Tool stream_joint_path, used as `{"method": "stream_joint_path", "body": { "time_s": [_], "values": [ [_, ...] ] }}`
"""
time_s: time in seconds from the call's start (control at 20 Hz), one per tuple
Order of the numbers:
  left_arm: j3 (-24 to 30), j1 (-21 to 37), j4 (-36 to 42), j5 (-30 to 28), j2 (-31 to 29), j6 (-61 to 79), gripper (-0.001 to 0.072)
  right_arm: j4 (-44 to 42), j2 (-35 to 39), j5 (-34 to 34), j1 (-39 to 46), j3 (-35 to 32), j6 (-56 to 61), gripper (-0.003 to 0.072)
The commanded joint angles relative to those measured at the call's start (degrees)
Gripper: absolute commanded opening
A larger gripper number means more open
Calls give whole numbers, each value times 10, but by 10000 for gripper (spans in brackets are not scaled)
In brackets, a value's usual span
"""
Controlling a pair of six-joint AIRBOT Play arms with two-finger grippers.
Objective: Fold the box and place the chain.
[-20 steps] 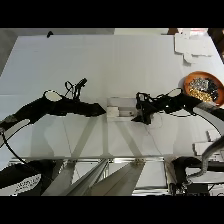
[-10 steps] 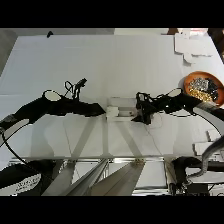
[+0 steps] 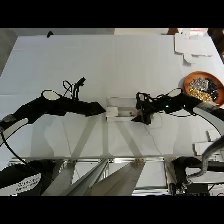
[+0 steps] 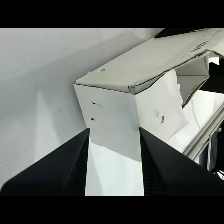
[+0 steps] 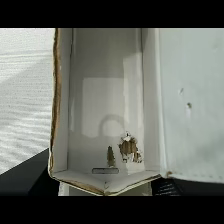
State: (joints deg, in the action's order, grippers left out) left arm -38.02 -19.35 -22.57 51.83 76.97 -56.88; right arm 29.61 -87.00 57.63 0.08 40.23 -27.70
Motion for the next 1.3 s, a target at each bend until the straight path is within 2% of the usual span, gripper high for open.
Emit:
{"method": "stream_joint_path", "body": {
  "time_s": [0.0,0.35,0.85,1.05,1.25],
  "values": [
    [0,-3,20,-2,0,1,354,0,0,0,0,0,0,431],
    [0,-44,14,-74,0,1,354,0,0,0,0,0,0,431],
    [-2,-54,26,-75,0,-2,353,0,0,0,0,0,0,431],
    [-23,-56,-12,-75,0,-38,353,0,0,0,0,0,0,431],
    [-46,-87,-103,-95,0,-97,353,0,0,0,0,0,0,431]
  ]
}}
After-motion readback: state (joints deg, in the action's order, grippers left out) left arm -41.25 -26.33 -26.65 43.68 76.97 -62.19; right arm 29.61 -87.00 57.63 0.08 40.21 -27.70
